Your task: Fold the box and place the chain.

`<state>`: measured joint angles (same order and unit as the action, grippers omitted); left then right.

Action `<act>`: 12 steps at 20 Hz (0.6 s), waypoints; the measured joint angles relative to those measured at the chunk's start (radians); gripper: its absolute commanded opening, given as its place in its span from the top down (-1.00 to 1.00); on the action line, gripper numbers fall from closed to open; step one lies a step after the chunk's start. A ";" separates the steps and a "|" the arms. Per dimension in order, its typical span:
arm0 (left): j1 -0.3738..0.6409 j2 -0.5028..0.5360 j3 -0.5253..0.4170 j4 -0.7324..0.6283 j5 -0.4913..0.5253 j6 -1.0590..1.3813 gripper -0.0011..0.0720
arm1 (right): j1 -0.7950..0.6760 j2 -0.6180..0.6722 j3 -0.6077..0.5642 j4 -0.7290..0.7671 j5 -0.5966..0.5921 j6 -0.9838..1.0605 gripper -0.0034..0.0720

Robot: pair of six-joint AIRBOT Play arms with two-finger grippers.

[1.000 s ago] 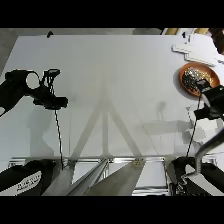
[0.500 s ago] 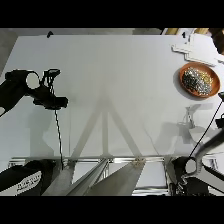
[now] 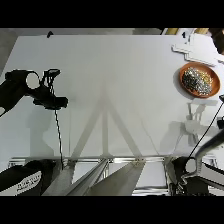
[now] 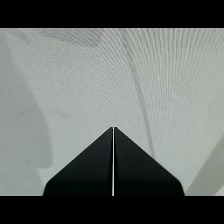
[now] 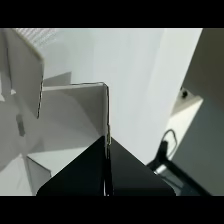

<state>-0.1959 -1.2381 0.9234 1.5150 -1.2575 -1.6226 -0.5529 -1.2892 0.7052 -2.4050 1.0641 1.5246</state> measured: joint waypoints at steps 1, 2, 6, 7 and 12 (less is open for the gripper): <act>0.000 0.000 0.000 0.000 0.000 0.000 0.94 | 0.014 0.005 0.000 0.004 0.014 0.000 0.87; 0.000 0.000 0.000 0.000 0.000 0.000 0.94 | 0.035 0.015 0.000 0.012 0.033 -0.001 0.87; 0.000 0.000 0.000 0.000 0.000 0.000 0.94 | 0.179 0.120 0.000 0.178 0.108 -0.032 0.87; 0.000 0.000 0.000 0.000 0.000 0.000 0.94 | 0.220 0.157 0.000 0.245 0.119 -0.045 0.87; 0.000 0.000 0.000 0.000 0.000 0.000 0.94 | 0.409 0.404 -0.050 0.612 0.124 -0.075 0.87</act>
<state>-0.1959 -1.2381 0.9237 1.5154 -1.2575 -1.6230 -0.1440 -0.8848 0.6548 -1.7927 1.1877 1.4498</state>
